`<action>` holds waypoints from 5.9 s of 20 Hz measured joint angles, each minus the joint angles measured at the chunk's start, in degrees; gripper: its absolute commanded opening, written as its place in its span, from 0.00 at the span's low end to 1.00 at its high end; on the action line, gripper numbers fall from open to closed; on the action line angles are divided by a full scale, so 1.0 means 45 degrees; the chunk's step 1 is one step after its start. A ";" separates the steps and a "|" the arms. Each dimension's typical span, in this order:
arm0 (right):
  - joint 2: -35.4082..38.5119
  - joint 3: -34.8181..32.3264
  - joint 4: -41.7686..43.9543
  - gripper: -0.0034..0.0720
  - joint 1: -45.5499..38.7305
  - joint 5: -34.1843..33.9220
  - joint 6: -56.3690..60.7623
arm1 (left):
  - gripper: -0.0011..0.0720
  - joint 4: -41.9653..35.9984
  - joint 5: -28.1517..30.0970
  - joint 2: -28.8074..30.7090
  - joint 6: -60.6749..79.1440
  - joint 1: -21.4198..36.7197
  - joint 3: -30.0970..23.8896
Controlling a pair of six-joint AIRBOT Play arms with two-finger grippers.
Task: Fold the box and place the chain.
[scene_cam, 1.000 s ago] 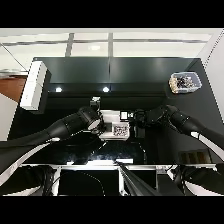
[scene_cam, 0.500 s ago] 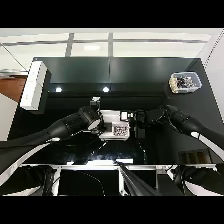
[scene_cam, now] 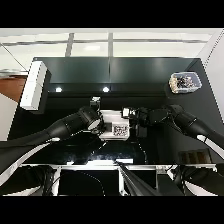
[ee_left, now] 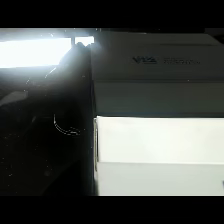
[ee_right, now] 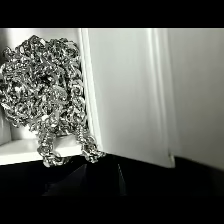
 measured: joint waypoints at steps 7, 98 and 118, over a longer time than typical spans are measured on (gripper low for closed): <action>-0.0413 0.0000 0.0287 0.55 0.0131 0.0267 0.0107 | 0.06 0.0000 -0.0005 0.0000 0.0000 0.0005 0.0000; 0.3832 0.2934 0.0539 0.71 -0.5430 -0.6198 0.7766 | 0.99 -1.3998 0.0991 0.2186 3.5331 0.6713 -0.4969; 0.3837 0.2851 0.0539 0.71 -0.5430 -0.5945 0.7776 | 0.99 -1.4732 0.2205 0.1904 3.5583 0.5819 -0.4954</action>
